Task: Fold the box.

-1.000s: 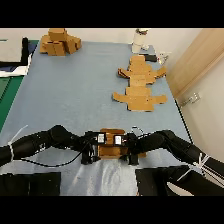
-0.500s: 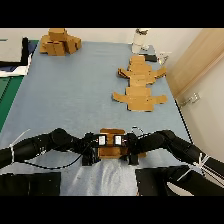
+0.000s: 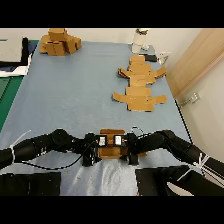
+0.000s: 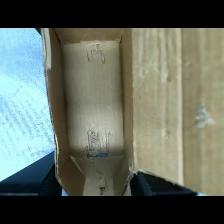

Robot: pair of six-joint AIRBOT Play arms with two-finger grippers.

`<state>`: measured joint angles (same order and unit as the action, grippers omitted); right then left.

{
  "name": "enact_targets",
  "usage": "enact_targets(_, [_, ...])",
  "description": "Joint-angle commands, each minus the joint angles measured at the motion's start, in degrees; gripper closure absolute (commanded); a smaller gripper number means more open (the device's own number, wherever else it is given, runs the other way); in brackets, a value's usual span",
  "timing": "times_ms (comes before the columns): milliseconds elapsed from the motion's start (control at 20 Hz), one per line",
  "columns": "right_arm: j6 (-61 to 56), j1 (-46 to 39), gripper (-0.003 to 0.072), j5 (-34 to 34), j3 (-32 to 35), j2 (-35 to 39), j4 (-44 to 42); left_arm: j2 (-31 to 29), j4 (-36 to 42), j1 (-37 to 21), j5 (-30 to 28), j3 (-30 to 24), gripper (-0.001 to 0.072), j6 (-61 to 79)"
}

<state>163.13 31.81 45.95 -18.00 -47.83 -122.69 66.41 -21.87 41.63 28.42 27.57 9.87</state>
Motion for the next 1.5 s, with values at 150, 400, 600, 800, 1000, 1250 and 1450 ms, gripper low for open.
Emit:
enact_targets(150, [-0.04,0.02,0.0183,0.0,0.0,0.04,-0.02,0.02,0.22,0.17,0.11,-0.02,0.0112,0.2])
enact_targets(400, [-0.04,0.02,0.0183,0.0,0.0,0.04,-0.02,0.02,0.22,0.17,0.11,-0.02,0.0112,0.2])
enact_targets(600, [-0.04,0.02,0.0183,0.0,0.0,0.04,-0.02,0.02,0.22,0.17,0.11,-0.02,0.0111,0.2])
enact_targets(800, [-0.04,0.02,0.0183,-0.04,-0.02,0.04,0.0,0.02,0.22,0.17,0.11,-0.02,0.0112,0.2])
enact_targets(1000, [-0.04,0.02,0.0183,0.02,-0.02,0.04,0.07,0.02,0.22,0.17,0.09,-0.02,0.0111,0.2])
enact_targets(1250, [-3.98,-0.02,-0.0027,0.85,-0.02,0.44,-0.13,0.02,0.22,0.17,0.09,-0.02,0.0112,0.2])
enact_targets(1450, [-5.6,-0.04,-0.0027,1.62,-0.57,3.1,1.88,0.02,0.22,0.17,0.11,-0.02,0.0112,0.2])
